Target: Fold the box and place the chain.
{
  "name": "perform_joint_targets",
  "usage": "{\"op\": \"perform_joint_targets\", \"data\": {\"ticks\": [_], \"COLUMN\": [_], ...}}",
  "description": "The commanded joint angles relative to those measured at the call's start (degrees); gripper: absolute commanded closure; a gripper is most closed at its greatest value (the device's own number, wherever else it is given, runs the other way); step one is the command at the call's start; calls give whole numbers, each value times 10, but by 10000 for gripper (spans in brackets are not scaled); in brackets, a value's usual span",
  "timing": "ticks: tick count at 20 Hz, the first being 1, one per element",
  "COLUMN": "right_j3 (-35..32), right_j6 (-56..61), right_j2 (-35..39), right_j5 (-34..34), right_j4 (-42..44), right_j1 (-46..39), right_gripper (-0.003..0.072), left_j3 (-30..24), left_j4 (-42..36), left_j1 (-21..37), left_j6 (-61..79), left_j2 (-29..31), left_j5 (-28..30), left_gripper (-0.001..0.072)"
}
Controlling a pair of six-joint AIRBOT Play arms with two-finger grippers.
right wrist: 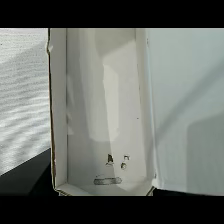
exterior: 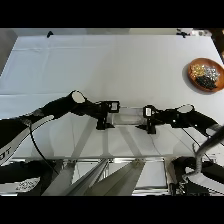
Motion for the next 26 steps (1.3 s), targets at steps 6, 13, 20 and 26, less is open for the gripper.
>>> {"op": "perform_joint_targets", "data": {"ticks": [6,13,20,26], "right_j3": [0,0,0,0], "right_j6": [0,0,0,0], "right_j2": [0,0,0,0], "right_j5": [0,0,0,0], "right_j4": [0,0,0,1], "right_j1": [0,0,0,0], "right_gripper": [227,227,227,227], "left_j3": [0,0,0,0], "left_j4": [-6,-4,-4,-4], "left_j1": [-10,-24,-24,-24], "left_j6": [-3,-12,-12,-12], "left_j2": [-16,-15,-15,-15], "left_j5": [-3,9,7,6], "left_gripper": [261,262,264,264]}}
